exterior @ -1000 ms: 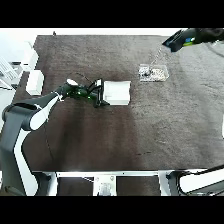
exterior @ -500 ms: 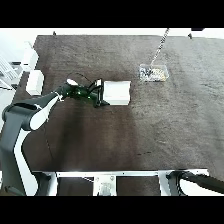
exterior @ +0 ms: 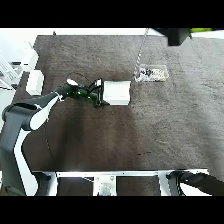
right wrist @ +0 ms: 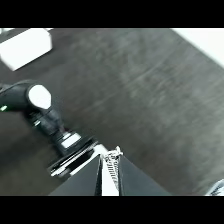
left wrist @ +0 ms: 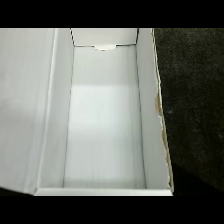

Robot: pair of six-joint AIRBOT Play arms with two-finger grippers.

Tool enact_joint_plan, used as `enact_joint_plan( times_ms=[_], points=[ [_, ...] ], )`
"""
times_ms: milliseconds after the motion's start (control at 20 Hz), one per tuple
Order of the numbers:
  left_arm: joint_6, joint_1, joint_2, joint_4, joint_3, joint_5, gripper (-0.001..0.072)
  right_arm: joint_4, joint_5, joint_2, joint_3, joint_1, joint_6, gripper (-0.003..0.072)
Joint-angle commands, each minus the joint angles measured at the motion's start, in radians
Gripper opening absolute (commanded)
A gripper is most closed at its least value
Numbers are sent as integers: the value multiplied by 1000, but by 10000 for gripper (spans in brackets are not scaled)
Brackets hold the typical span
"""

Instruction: Fold the box and place the chain.

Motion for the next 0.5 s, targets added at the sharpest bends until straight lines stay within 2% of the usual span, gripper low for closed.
enact_joint_plan(
  times_ms=[0,300,450],
  points=[
    [0,0,0,0,0,0,404,1,-15,3,-89,35,24,15],
    [0,0,0,0,0,0,404,-30,-14,2,-104,37,31,15],
    [0,0,0,0,0,0,404,-13,-57,1,-173,51,31,15]
  ],
)
